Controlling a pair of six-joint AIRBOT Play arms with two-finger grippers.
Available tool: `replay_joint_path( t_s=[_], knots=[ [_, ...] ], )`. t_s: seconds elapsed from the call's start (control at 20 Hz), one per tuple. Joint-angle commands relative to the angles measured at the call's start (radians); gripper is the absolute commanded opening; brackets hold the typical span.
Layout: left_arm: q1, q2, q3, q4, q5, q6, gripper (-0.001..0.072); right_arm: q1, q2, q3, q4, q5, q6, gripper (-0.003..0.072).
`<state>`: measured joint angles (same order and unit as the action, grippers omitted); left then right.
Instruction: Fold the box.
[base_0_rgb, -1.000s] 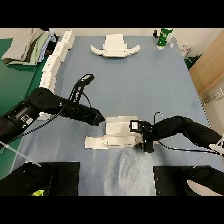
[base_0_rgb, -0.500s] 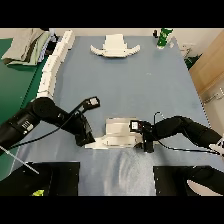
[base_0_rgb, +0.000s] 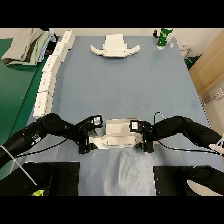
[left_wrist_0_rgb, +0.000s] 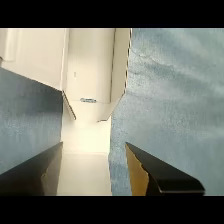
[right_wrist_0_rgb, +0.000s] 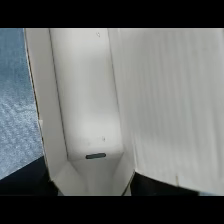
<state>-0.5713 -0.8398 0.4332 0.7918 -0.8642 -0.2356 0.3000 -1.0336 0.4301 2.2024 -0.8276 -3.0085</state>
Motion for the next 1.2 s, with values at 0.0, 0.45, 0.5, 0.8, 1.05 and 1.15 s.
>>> replay_joint_path(
  t_s=[0.0, 0.45, 0.5, 0.8, 1.05, 1.15],
  knots=[
    [-0.009, -0.024, -0.013, -0.081, 0.079, 0.089, 0.0586, 0.001, 0.0, 0.001, 0.0, 0.0, 0.0, 0.0506],
    [-0.078, -0.151, -0.013, -0.22, 0.107, 0.233, 0.0246, 0.001, 0.0, 0.001, 0.0, 0.0, 0.001, 0.0506],
    [-0.086, -0.151, -0.013, -0.228, 0.119, 0.248, 0.0236, 0.001, 0.0, 0.001, 0.0, 0.0, 0.0, 0.0506],
    [-0.097, -0.151, -0.013, -0.232, 0.211, 0.248, 0.0114, 0.001, 0.0, 0.001, 0.0, 0.0, 0.0, 0.0506],
    [-0.096, -0.149, -0.013, -0.177, 0.179, 0.245, 0.0117, 0.001, -0.001, 0.001, 0.0, 0.0, 0.0, 0.0506],
    [-0.096, -0.149, -0.013, -0.135, 0.158, 0.243, 0.0264, 0.001, 0.0, 0.001, 0.0, 0.0, 0.0, 0.0506]
  ],
)
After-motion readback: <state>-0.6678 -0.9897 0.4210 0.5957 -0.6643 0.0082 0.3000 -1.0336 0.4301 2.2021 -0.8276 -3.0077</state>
